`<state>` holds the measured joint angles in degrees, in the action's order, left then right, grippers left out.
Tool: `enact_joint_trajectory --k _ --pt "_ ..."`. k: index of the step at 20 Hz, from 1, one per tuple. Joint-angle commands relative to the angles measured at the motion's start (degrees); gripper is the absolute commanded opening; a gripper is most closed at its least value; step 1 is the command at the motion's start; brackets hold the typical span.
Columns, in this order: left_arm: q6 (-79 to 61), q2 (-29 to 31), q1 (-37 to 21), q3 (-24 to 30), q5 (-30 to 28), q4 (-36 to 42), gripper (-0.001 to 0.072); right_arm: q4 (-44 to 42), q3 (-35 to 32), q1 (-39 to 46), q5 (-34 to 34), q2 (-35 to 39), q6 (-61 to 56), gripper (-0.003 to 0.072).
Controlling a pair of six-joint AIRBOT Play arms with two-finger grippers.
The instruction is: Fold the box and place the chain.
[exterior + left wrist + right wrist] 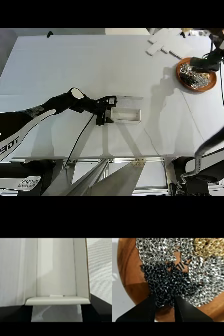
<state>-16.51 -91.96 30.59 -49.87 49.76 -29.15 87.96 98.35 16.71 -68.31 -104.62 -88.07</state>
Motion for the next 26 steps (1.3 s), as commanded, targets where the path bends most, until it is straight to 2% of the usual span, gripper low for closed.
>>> enact_joint_trajectory --k 1,4,6,13,14,15,19,21,23,26 --pt "0.0 0.02 -0.02 -0.02 -0.02 -0.02 0.0326 -3.1 1.05 0.31 -0.98 -4.35 -0.2 0.0222" --pt "0.0 0.02 -0.02 -0.02 -0.02 -0.02 0.0326 -3.17 1.03 0.33 -0.37 -5.49 -0.52 0.0219" --pt "0.0 0.02 -0.02 -0.02 -0.02 -0.02 0.0326 -3.17 1.05 0.33 -0.26 -5.88 -0.81 0.0172" --pt "0.0 0.02 -0.02 -0.02 -0.02 -0.02 0.0326 -2.91 1.03 0.33 -1.46 -6.05 -2.14 0.0156" --pt "0.0 0.02 -0.02 -0.02 -0.02 -0.02 0.0326 -2.78 1.03 0.33 -1.49 -6.12 -2.14 0.0119" --pt "0.0 0.02 -0.02 -0.02 -0.02 -0.02 0.0326 -2.69 1.03 0.33 -1.42 -6.16 -2.14 0.0046" --pt "0.0 0.02 -0.02 -0.02 -0.02 -0.02 0.0326 -2.75 1.03 0.31 -1.64 -5.4 0.81 0.002" --pt "0.0 0.02 -0.02 -0.02 -0.02 -0.02 0.0326 -3.02 1.03 0.31 -2.97 -2.03 3.89 0.002" --pt "0.0 0.02 -0.02 -0.02 -0.02 -0.02 0.0326 -3.58 1.03 -0.2 -7.15 3.82 7.98 0.002" --pt "0.0 0.02 -0.02 0.0 0.0 -0.02 0.0326 -11.45 1.03 -1.38 -15.96 14.19 13.07 0.002"
